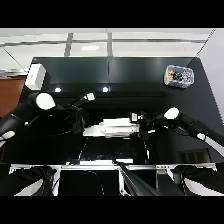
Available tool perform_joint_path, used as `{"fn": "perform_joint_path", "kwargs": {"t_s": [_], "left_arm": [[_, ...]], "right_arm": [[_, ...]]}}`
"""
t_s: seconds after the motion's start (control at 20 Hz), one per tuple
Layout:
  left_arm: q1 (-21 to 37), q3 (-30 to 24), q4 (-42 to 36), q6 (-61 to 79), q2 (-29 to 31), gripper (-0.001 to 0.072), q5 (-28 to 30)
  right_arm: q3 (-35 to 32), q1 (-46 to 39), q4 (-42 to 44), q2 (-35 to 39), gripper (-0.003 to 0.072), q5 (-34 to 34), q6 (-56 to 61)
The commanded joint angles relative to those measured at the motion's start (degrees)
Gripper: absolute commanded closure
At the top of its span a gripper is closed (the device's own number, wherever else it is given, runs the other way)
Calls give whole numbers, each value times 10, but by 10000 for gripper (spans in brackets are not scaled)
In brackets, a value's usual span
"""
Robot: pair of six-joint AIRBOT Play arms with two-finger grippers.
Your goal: Fold the box and place the chain.
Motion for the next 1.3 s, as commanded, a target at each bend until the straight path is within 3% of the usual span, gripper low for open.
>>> {"fn": "perform_joint_path", "kwargs": {"t_s": [0.0,0.05,0.2,0.45,0.55,0.75,1.0,1.1,1.25], "left_arm": [[27,-7,-97,-110,28,685,-148],[23,-20,-162,-110,26,685,-143],[-36,-70,-250,-109,23,686,-8],[-133,-85,-280,-77,19,684,356],[-139,-84,-276,-77,9,685,440],[-117,-62,-225,-78,-55,686,389],[-85,-42,-226,-80,-124,686,242],[-79,-42,-222,-71,-134,685,204],[-67,-30,-205,-61,-125,686,195]], "right_arm": [[0,0,-1,0,467,3,-1],[0,1,-3,0,619,5,-2],[0,1,-3,0,630,6,-2],[0,1,-3,0,630,5,-2],[0,1,-3,0,630,5,-2],[0,1,-3,0,629,4,-2],[0,1,-3,0,629,4,-2],[0,1,-2,0,630,4,-2],[0,0,-2,0,629,4,-2]]}}
